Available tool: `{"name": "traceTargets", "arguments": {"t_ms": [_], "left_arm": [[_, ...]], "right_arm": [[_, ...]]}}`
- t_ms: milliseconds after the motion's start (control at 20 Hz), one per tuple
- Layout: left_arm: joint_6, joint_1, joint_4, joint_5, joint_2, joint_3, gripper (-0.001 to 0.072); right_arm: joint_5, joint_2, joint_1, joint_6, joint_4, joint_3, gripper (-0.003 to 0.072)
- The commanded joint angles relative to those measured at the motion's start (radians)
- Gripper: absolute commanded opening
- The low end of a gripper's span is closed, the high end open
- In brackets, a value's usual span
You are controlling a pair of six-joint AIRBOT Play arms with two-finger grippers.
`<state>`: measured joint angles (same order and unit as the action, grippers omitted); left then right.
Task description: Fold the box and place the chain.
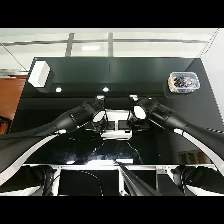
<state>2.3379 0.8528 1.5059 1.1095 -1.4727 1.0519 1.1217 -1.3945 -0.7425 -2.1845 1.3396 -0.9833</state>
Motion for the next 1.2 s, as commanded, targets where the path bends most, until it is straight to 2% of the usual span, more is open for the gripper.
{"name": "traceTargets", "arguments": {"t_ms": [0, 500, 550, 600, 650, 700, 950, 1000, 1050, 1150], "left_arm": [[0.000, 0.000, 0.000, 0.002, 0.000, 0.000, 0.0028], [0.000, 0.000, 0.000, 0.003, 0.000, 0.000, 0.0028], [0.000, 0.000, 0.000, 0.003, 0.000, 0.000, 0.0028], [0.000, 0.000, 0.000, 0.003, 0.000, 0.000, 0.0028], [0.000, 0.000, 0.000, 0.002, 0.000, 0.000, 0.0028], [0.000, 0.000, 0.000, 0.002, 0.000, 0.000, 0.0028], [0.000, 0.000, 0.000, 0.003, 0.000, 0.000, 0.0028], [0.000, 0.000, 0.000, 0.003, 0.000, 0.000, 0.0028], [0.000, 0.000, 0.000, 0.003, 0.000, 0.000, 0.0028], [0.000, 0.000, 0.000, 0.002, 0.000, 0.000, 0.0028]], "right_arm": [[0.011, -0.026, -0.022, -0.037, 0.031, -0.004, 0.0266], [0.000, -0.034, -0.020, -0.105, 0.079, -0.004, 0.0265], [-0.001, -0.034, -0.020, -0.113, 0.079, -0.004, 0.0239], [-0.001, -0.035, -0.020, -0.113, 0.075, -0.004, 0.0160], [0.000, -0.034, -0.020, -0.117, 0.075, -0.004, 0.0117], [-0.001, -0.035, -0.020, -0.124, 0.075, -0.004, 0.0015], [0.002, -0.034, -0.020, -0.127, 0.066, -0.004, 0.0014], [0.002, -0.034, -0.020, -0.127, 0.062, -0.004, 0.0047], [0.001, -0.034, -0.020, -0.126, 0.056, -0.005, 0.0165], [0.004, -0.034, -0.021, -0.122, 0.056, -0.006, 0.0144]]}}
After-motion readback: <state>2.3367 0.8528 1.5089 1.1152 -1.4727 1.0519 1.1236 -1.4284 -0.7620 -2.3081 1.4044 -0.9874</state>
